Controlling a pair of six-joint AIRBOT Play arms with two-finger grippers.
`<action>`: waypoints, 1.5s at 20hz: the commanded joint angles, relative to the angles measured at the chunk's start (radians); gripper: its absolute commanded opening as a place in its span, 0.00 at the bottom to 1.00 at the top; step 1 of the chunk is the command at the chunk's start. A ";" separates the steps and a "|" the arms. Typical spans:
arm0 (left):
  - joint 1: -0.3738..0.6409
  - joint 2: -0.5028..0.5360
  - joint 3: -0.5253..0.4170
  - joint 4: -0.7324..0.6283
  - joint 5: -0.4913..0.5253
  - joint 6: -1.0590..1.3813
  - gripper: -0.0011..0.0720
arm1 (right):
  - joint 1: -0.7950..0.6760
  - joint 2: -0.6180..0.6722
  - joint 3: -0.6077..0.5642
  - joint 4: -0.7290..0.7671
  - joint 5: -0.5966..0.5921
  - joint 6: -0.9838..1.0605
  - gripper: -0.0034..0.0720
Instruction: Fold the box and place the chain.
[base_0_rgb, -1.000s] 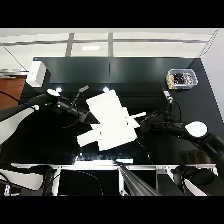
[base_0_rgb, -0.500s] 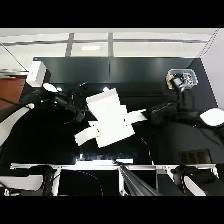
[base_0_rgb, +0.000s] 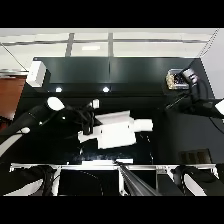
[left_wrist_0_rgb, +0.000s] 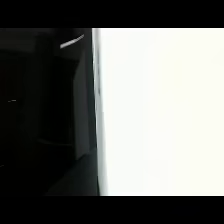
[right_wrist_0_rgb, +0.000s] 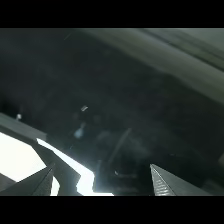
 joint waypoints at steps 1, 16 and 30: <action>-0.064 0.016 -0.080 -0.015 0.101 0.103 0.05 | 0.082 -0.013 -0.060 -0.011 0.025 -0.222 0.95; -0.079 0.010 -0.084 0.103 0.133 0.125 0.05 | 0.455 -0.025 -0.266 0.022 -0.150 -0.401 0.95; -0.079 0.010 -0.084 0.103 0.132 0.125 0.05 | 0.546 -0.142 -0.301 0.249 -0.153 -0.622 0.95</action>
